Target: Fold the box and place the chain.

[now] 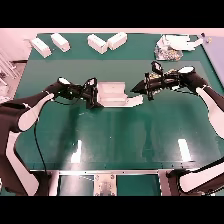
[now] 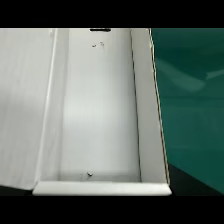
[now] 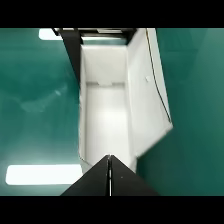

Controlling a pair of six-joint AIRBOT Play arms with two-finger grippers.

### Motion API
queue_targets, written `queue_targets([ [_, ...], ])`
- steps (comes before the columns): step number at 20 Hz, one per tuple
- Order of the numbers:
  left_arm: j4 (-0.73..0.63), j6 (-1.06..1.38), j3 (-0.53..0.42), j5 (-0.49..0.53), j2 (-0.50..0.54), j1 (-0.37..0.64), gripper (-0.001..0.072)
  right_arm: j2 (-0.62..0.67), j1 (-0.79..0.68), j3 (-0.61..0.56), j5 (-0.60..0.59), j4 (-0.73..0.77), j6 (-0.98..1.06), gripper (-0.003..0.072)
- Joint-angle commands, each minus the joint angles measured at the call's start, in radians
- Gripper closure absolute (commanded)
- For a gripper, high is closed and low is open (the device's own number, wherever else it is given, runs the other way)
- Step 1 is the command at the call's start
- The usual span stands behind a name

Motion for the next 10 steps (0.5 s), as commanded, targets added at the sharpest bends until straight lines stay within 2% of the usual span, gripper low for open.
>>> queue_targets([
  [1, 0.000, 0.000, 0.000, 0.000, 0.000, 0.001, 0.0234, -0.001, 0.047, 0.000, 0.019, 0.066, 0.070, 0.0671],
  [6, 0.000, 0.000, 0.000, -0.001, 0.000, 0.001, 0.0234, -0.047, 0.136, 0.006, -0.218, 0.063, 0.050, 0.0671],
  [10, 0.000, 0.000, 0.000, -0.002, 0.000, 0.001, 0.0234, -0.058, 0.149, 0.042, -0.309, 0.066, 0.019, 0.0671],
])
